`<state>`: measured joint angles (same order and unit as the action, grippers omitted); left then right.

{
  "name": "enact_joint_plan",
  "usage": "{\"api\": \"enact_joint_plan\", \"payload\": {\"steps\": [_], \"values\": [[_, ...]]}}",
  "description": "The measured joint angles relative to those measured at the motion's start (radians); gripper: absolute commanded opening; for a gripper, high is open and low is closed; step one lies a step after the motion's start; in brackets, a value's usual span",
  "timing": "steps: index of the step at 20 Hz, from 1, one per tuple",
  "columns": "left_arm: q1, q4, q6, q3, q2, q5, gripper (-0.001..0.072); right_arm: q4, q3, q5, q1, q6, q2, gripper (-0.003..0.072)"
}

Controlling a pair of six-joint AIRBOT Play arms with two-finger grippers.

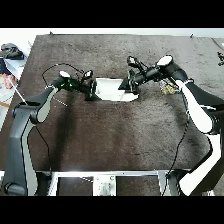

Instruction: Fold the box and place the chain.

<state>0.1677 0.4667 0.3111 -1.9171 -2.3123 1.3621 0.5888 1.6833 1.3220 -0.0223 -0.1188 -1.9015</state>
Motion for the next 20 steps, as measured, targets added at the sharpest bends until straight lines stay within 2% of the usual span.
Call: {"api": "enact_joint_plan", "payload": {"steps": [12, 20], "values": [[0.0, 0.0, 0.0, 0.0, 0.0, -0.004, 0.0279, -0.054, 0.0, -0.376, 0.018, 0.076, -0.048, -0.0014], [0.0, 0.0, -0.001, 0.0, 0.0, -0.007, 0.0278, -0.047, 0.0, -0.422, 0.018, 0.082, -0.114, -0.0015]]}}
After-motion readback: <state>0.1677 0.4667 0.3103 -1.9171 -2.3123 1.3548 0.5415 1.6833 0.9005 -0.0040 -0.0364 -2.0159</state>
